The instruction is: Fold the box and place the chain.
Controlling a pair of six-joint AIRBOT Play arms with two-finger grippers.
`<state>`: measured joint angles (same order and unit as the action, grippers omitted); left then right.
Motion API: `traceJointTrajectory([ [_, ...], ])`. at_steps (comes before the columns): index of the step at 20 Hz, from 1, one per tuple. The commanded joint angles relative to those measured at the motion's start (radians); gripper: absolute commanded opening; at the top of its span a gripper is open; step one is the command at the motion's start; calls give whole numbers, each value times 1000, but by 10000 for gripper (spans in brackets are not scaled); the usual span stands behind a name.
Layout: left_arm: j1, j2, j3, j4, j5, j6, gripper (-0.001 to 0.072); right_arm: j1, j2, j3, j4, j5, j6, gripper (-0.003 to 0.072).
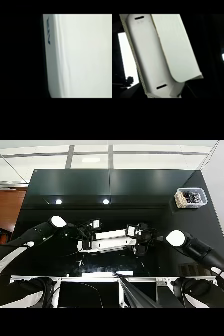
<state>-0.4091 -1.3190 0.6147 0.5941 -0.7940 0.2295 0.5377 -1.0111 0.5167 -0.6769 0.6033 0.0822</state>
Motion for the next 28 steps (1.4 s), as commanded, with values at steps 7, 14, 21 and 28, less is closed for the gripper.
traceJointTrajectory([
  [7, 0, 0, 1, 1, 2, -1, 28, -77, -72, 3, 285, 13, -301, 624],
  [14, 0, 0, 1, 1, 2, -1, 28, -76, -117, 2, 359, 136, -383, 624],
  [21, 0, 0, 1, 1, 2, -2, 29, -72, -184, 2, 245, 161, -365, 624],
  [28, 0, 0, 1, 1, 2, -1, 29, -72, -217, 2, 186, 146, -295, 623],
])
